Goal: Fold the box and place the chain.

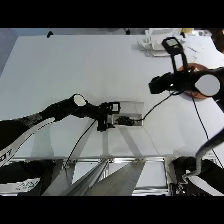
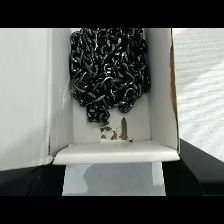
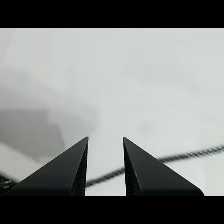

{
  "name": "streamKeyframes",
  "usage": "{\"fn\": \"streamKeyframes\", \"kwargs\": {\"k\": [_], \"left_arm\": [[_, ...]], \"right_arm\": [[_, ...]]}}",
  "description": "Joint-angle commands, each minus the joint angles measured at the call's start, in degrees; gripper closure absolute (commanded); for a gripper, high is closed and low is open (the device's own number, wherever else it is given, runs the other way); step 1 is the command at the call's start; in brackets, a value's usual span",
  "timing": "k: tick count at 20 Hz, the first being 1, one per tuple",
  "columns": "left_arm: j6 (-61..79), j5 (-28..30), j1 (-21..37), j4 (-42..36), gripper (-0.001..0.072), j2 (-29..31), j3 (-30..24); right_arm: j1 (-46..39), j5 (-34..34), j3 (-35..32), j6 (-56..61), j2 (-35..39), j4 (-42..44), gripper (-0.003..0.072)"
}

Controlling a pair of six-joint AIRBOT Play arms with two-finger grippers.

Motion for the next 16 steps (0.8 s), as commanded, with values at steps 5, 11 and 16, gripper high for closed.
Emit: {"fn": "streamKeyframes", "kwargs": {"k": [5,11,16], "left_arm": [[0.0,0.0,0.0,0.0,0.0456,0.0,0.0],[0.0,0.0,0.0,0.0,0.0456,0.0,0.0],[0.0,0.0,0.0,0.0,0.0456,0.0,0.0]], "right_arm": [[-13.3,3.6,-2.6,-0.3,-13.2,-1.5,0.0454],[-13.2,1.1,-3.6,-0.3,-19.2,-0.8,0.0383],[-13.2,-1.5,-3.6,-1.1,-22.6,-1.1,0.0383]]}}
